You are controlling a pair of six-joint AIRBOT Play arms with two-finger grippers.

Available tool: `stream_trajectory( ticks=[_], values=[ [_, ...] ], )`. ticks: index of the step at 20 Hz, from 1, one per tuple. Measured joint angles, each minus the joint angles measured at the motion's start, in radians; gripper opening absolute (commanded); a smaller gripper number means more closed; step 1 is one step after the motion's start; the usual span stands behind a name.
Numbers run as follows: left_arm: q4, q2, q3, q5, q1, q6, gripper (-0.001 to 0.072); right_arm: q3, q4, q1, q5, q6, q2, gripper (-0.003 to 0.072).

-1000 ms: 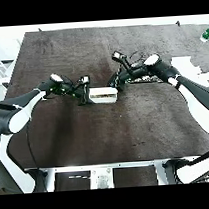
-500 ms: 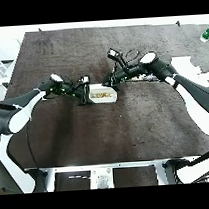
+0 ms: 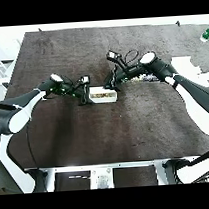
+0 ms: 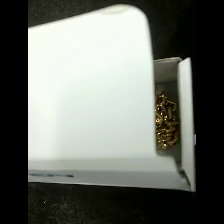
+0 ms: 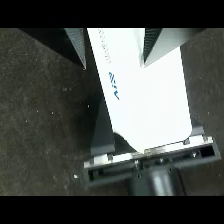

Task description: Fold the box and place the chain.

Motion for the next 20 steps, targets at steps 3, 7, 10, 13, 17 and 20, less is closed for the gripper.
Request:
stream_trajectory(
  ticks=[3, 7, 10, 13, 17, 20],
  values=[
    [-0.001, 0.000, 0.000, 0.000, 0.000, 0.000, 0.0616, 0.000, -0.015, 0.000, 0.027, 0.003, -0.011, 0.0395],
    [0.000, 0.000, 0.000, 0.000, 0.000, 0.000, 0.0617, 0.000, -0.023, 0.000, 0.065, 0.002, -0.023, 0.0395],
    [0.000, 0.000, 0.000, 0.000, 0.000, 0.000, 0.0616, 0.000, -0.026, 0.000, 0.076, 0.002, -0.025, 0.0395],
    [0.000, 0.000, 0.000, 0.000, 0.000, 0.000, 0.0617, 0.000, -0.026, 0.000, 0.077, 0.002, -0.027, 0.0393],
    [0.000, 0.000, 0.000, 0.000, 0.000, 0.000, 0.0616, 0.002, -0.026, 0.000, 0.076, 0.000, -0.027, 0.0350],
    [0.000, 0.000, 0.000, 0.000, 0.000, 0.000, 0.0617, 0.002, -0.026, 0.000, 0.074, -0.004, -0.027, 0.0290]
  ],
)
